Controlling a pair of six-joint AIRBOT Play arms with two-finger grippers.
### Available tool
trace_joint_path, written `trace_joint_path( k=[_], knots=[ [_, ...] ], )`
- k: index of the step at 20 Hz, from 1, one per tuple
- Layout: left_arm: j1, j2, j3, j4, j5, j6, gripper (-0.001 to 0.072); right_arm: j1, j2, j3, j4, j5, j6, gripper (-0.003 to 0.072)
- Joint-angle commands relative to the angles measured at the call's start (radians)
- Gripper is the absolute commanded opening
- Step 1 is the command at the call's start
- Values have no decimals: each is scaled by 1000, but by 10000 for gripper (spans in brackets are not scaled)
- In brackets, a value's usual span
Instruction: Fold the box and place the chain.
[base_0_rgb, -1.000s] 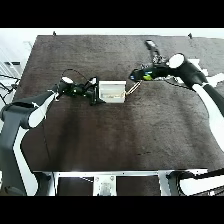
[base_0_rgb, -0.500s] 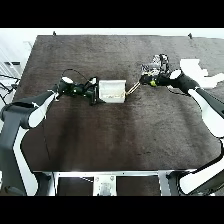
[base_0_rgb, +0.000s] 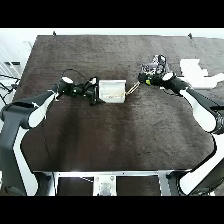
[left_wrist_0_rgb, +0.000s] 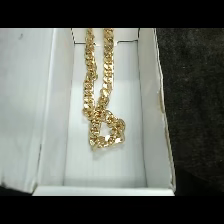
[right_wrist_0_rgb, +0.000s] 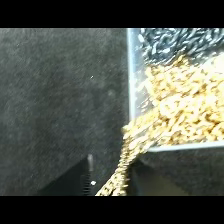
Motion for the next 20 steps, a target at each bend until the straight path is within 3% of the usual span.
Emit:
trace_joint_path(
  k=[1,2,3,8,13,20],
  knots=[
    [0,0,0,0,0,0,279,1,-14,7,12,-22,13,152],
    [0,0,0,0,0,0,279,-4,-14,4,-2,-28,14,33],
    [0,0,0,0,-1,0,279,-13,-15,2,-2,-28,19,13],
    [0,0,0,0,-7,0,279,-21,45,3,-2,44,30,10],
    [0,0,0,0,-7,0,279,10,259,3,-24,190,5,10],
    [0,0,0,0,-8,0,279,92,505,3,-148,298,6,10]
  ],
)
